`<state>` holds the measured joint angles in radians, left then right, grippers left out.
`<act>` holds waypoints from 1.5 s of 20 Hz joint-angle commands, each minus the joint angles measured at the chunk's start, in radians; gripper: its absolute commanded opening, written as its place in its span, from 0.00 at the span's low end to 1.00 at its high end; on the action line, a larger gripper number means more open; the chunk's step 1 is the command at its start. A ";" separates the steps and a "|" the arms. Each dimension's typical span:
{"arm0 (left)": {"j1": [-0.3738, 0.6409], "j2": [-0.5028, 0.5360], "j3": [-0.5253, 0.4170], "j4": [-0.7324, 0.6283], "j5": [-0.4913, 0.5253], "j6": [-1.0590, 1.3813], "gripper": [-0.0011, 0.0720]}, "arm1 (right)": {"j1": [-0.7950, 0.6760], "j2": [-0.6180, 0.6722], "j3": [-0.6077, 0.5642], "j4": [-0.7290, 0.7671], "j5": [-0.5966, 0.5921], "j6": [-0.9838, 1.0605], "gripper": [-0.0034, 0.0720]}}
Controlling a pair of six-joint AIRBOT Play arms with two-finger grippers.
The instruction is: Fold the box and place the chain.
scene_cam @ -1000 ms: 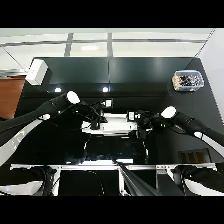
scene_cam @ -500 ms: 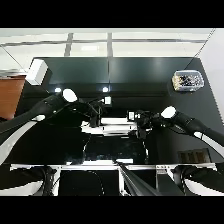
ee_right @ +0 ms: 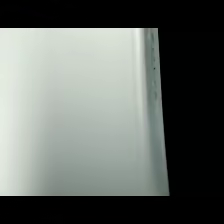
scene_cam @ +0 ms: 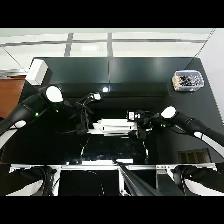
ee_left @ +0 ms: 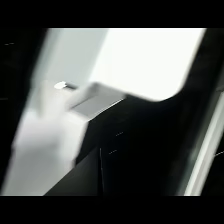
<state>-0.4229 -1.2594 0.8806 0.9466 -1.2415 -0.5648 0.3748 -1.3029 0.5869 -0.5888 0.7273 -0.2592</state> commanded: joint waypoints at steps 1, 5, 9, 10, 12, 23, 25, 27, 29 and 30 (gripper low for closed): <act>-0.013 0.005 -0.069 -0.363 0.039 0.065 0.05 | 0.001 -0.001 0.001 0.000 0.000 0.000 0.69; 0.007 -0.002 -0.080 -0.472 0.507 0.068 0.05 | 0.001 -0.001 0.001 0.000 -0.002 0.000 0.69; 0.004 -0.079 -0.079 -0.408 0.602 0.068 0.05 | 0.001 0.000 0.001 0.000 -0.002 0.000 0.69; 0.001 -0.102 -0.079 -0.376 0.600 0.067 0.05 | 0.001 0.000 0.001 0.000 -0.002 0.000 0.69; -0.008 -0.139 -0.078 -0.338 0.558 0.067 0.05 | 0.001 -0.001 0.001 0.000 -0.002 0.000 0.69; 0.126 0.048 0.011 -0.143 0.290 0.026 0.05 | 0.001 -0.001 0.001 0.000 -0.002 0.000 0.69; 0.173 0.120 -0.015 -0.143 0.207 0.072 0.05 | 0.001 -0.001 0.001 0.000 -0.002 0.000 0.69; 0.195 0.147 -0.068 -0.143 0.119 0.227 0.06 | 0.001 0.000 0.001 0.000 -0.002 0.000 0.69; 0.185 0.138 -0.124 -0.143 0.097 0.396 0.57 | 0.001 -0.001 0.001 0.000 -0.002 0.000 0.69; 0.174 0.132 -0.150 -0.143 0.131 0.491 1.00 | 0.001 -0.001 0.001 0.000 -0.002 0.000 0.69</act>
